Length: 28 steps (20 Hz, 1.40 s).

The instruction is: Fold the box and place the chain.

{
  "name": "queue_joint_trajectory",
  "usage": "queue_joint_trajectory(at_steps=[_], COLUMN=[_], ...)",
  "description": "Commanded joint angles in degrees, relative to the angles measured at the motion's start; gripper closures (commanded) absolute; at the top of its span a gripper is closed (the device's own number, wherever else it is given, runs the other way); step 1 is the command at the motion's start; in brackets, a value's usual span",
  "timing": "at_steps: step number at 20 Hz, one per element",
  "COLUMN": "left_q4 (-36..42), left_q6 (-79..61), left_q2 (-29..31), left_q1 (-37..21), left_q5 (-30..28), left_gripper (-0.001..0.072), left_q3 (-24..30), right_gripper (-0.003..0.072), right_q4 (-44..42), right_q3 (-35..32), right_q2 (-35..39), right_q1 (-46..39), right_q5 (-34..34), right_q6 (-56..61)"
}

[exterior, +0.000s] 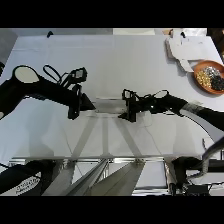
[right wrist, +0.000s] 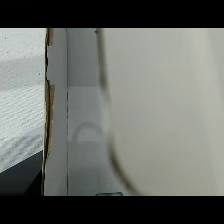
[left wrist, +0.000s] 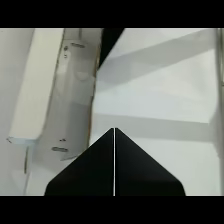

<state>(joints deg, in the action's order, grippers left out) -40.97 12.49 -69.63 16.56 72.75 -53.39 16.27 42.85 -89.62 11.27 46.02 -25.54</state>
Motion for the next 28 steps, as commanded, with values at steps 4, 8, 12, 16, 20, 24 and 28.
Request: queue_joint_trajectory(at_steps=[4,8,12,16,20,24,28], left_q4=[5.22,9.22,9.22,9.22,9.22,9.22,9.20], left_q6=[1.09,9.20,11.34,11.37,11.34,11.34,11.32], left_q2=[-9.77,-13.16,-16.26,-17.77,-17.20,-13.53,-7.65], left_q1=[2.36,2.38,2.38,2.47,2.40,1.90,-0.87], left_q5=[-22.95,-39.45,-39.89,-36.81,-35.47,-34.03,-24.72], left_gripper=[0.0698,0.0699,0.0699,0.0698,0.0698,0.0698,0.0698], left_q3=[0.07,0.07,0.07,0.07,0.04,0.04,0.04], right_gripper=[0.0167,0.0167,0.0167,0.0167,0.0167,0.0167,0.0167], right_q4=[0.00,0.00,0.00,0.00,0.00,0.00,0.00], right_q3=[0.00,0.00,0.00,0.00,0.00,0.00,0.00], right_q2=[0.02,0.02,0.02,0.02,0.02,0.02,0.02], right_q1=[0.02,0.02,0.04,0.02,0.02,0.02,0.02], right_q5=[0.00,0.02,0.02,0.02,0.00,0.00,0.02], right_q6=[0.02,0.02,0.02,0.02,0.02,0.00,0.02])
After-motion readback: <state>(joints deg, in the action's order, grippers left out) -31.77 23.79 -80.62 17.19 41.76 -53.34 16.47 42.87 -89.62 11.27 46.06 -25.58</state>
